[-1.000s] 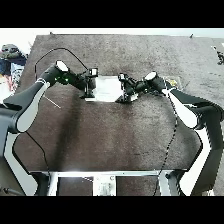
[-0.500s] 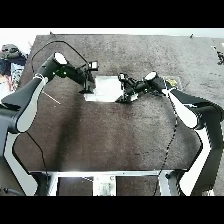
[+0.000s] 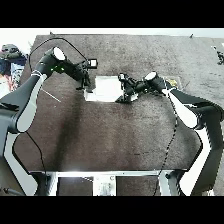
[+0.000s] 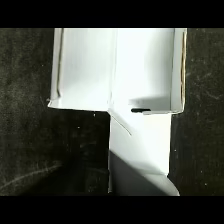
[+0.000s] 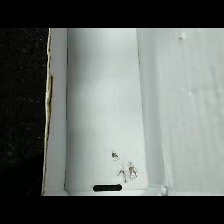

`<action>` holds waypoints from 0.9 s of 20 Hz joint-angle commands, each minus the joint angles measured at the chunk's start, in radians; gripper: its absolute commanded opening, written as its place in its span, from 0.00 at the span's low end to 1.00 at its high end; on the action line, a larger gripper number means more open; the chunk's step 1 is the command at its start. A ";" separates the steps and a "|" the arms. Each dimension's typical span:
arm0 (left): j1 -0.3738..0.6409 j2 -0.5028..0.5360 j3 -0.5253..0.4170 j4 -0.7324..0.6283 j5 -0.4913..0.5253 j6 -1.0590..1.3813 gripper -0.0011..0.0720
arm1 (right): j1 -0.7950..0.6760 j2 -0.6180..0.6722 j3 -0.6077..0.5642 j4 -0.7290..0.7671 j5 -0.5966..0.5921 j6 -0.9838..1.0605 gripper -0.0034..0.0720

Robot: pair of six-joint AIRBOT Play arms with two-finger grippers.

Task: Fold the box and place the chain.

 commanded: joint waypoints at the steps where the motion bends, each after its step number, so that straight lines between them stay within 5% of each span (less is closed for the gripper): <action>1: 0.000 0.000 0.002 0.010 -0.032 -0.027 0.85 | 0.000 0.000 0.000 0.000 0.000 0.000 0.66; 5: -0.002 -0.010 -0.005 -0.044 -0.103 -0.025 0.88 | 0.000 0.000 0.000 0.000 0.000 0.000 0.66; 15: -0.033 -0.013 -0.122 -0.055 -0.008 -0.017 0.88 | 0.000 0.000 0.000 0.000 0.000 0.000 0.66; 16: -0.033 -0.013 -0.122 -0.056 0.004 -0.018 0.75 | 0.000 0.000 0.000 0.000 0.000 0.000 0.66; 17: -0.033 -0.013 -0.126 -0.056 0.010 -0.017 0.51 | 0.000 0.000 0.000 0.000 0.000 0.000 0.66; 18: -0.033 -0.014 -0.131 -0.056 0.020 -0.017 0.50 | 0.000 0.000 0.000 0.000 0.000 0.000 0.66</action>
